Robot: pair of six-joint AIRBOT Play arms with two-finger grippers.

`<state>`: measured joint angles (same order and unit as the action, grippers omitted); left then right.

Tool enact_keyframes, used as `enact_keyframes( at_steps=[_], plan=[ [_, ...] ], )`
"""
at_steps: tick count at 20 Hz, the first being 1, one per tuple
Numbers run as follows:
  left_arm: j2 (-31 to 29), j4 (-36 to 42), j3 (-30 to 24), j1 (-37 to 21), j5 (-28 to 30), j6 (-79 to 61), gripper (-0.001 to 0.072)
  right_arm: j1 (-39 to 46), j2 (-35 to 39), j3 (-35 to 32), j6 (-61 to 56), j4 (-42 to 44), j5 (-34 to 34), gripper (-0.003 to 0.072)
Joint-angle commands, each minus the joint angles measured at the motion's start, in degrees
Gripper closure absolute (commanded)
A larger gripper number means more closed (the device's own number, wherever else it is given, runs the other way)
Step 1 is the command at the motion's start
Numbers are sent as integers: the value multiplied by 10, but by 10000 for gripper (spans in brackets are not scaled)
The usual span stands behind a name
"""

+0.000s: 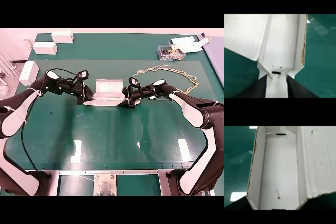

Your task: Fold the box and place the chain.

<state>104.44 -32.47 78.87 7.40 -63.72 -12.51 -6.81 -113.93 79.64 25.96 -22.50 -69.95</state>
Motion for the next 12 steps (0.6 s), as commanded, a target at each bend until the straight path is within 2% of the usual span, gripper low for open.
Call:
enact_keyframes(
  at_steps=[1,7,12],
  plan=[
    [10,6,0,1,-19,0,414,0,0,0,0,0,0,107],
    [17,60,0,1,-12,-30,414,0,0,0,0,0,0,107],
    [17,62,0,1,-14,-30,414,0,0,0,0,0,0,107]
  ],
)
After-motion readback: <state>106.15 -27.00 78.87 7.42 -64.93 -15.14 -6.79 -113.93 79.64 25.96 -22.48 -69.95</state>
